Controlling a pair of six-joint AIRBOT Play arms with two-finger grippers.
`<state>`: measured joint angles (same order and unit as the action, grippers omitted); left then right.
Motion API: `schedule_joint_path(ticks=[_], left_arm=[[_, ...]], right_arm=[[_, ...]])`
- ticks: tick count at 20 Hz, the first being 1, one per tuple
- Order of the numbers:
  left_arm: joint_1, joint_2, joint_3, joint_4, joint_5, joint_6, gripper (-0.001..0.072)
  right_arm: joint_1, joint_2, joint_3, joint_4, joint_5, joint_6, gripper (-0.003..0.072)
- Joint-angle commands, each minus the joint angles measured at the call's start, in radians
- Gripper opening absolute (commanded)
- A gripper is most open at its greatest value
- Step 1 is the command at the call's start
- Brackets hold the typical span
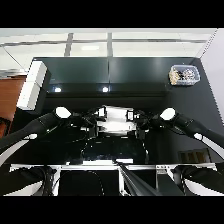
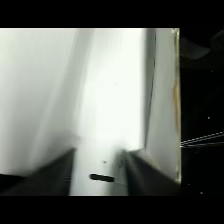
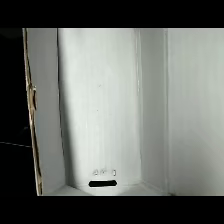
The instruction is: Fold the box and place the chain.
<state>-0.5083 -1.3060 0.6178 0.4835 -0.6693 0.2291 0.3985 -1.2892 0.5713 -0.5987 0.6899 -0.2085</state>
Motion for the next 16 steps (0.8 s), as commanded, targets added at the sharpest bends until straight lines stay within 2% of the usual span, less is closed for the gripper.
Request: schedule_joint_path(ticks=[1,2,3,4,6,7,8,11,13,14,16], left_arm=[[0.0,-0.001,0.001,0.021,-0.013,0.002,0.0133],[0.0,-0.001,0.001,0.024,-0.016,-0.01,0.0127],[0.0,-0.001,0.001,0.023,-0.016,-0.032,0.0288],[0.0,-0.001,0.001,0.024,-0.016,-0.048,0.0517],[0.001,0.009,0.002,0.06,-0.021,-0.084,0.0219],[0.005,0.026,0.006,0.113,-0.027,-0.16,0.0167],[0.018,0.054,0.016,0.195,-0.053,-0.286,0.0046],[0.108,0.176,0.034,0.475,-0.182,-0.689,0.0025],[0.203,0.262,0.033,0.668,-0.291,-0.855,0.0025],[0.261,0.293,0.031,0.735,-0.332,-0.95,0.0025],[0.394,0.314,0.008,0.757,-0.336,-1.201,0.0025]], right_arm=[[0.001,0.0,0.0,0.0,0.002,-0.001,0.0134],[0.001,0.0,0.0,-0.001,0.002,-0.001,0.0134],[0.001,0.0,0.0,0.0,0.002,-0.001,0.0134],[0.001,0.0,0.0,0.0,0.002,-0.001,0.0134],[0.001,0.0,0.0,-0.001,0.002,-0.001,0.0133],[0.001,0.0,0.0,0.0,0.002,-0.001,0.0134],[0.001,0.0,0.0,0.0,0.002,-0.001,0.0134],[0.001,0.0,0.0,0.0,0.002,-0.001,0.0134],[0.001,0.0,0.0,0.0,0.002,-0.001,0.0134],[0.001,0.0,0.0,-0.001,0.002,-0.001,0.0134],[0.001,0.0,0.0,0.0,0.002,-0.001,0.0133]])
